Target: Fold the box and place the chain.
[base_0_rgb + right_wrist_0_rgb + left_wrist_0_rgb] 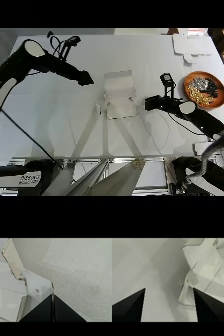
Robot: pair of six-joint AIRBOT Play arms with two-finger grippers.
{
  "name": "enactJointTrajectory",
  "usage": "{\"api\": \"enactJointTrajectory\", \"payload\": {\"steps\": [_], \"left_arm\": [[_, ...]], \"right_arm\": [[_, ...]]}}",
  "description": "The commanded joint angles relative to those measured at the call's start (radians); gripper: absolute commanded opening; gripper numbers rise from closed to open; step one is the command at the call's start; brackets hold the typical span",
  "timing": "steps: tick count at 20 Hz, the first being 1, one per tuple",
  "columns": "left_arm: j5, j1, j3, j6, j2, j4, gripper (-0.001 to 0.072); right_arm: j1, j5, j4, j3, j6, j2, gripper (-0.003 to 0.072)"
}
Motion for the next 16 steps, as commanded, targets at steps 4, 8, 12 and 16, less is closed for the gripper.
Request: {"api": "enactJointTrajectory", "payload": {"steps": [4,8,12,16], "left_arm": [[-0.013,-0.016,0.042,0.329,-0.196,-0.245,0.0636],[0.031,-0.037,0.042,0.403,-0.227,-0.271,0.0638],[0.002,-0.069,0.042,0.47,-0.255,-0.303,0.0638],[-0.003,-0.113,0.042,0.539,-0.262,-0.303,0.0636]], "right_arm": [[0.001,0.0,0.0,0.0,0.0,0.0,0.0018],[0.001,0.0,0.0,0.0,0.0,0.0,0.0018],[0.001,0.0,0.0,0.0,0.0,0.0,0.0018],[0.001,0.0,0.0,0.0,0.0,0.0,0.0018]]}}
